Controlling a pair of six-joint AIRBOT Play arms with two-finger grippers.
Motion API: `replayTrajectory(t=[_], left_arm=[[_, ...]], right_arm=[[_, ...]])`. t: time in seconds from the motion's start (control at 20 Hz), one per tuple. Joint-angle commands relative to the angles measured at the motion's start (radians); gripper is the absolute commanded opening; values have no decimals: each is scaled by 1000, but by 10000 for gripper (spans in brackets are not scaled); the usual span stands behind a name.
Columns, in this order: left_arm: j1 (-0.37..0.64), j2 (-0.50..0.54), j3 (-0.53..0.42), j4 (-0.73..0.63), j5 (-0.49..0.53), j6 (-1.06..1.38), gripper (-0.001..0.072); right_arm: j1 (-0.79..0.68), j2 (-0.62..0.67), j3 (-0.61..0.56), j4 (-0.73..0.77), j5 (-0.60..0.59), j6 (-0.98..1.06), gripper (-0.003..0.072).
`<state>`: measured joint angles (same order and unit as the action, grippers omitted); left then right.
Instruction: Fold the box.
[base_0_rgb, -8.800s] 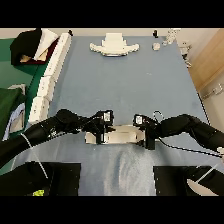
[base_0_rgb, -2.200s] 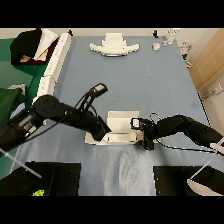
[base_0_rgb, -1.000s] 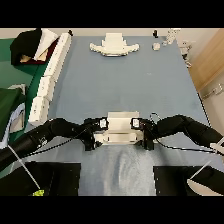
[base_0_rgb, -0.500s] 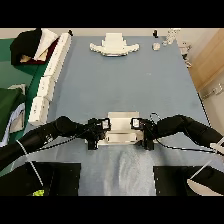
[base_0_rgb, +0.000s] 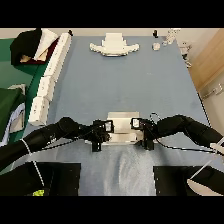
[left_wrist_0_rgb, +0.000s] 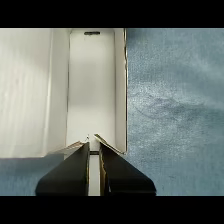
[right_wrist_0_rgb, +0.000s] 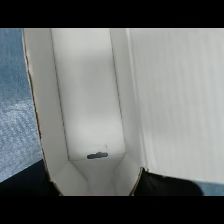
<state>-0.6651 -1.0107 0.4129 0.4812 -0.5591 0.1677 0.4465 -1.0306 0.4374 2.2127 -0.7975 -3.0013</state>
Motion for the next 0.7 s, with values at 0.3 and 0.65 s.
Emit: replayTrajectory(t=[0.3,0.65], left_arm=[[-3,-42,19,-18,4,-8,638],[0,31,24,182,-2,-287,13]], right_arm=[[0,-1,0,0,0,0,525],[0,-1,0,0,0,0,525]])
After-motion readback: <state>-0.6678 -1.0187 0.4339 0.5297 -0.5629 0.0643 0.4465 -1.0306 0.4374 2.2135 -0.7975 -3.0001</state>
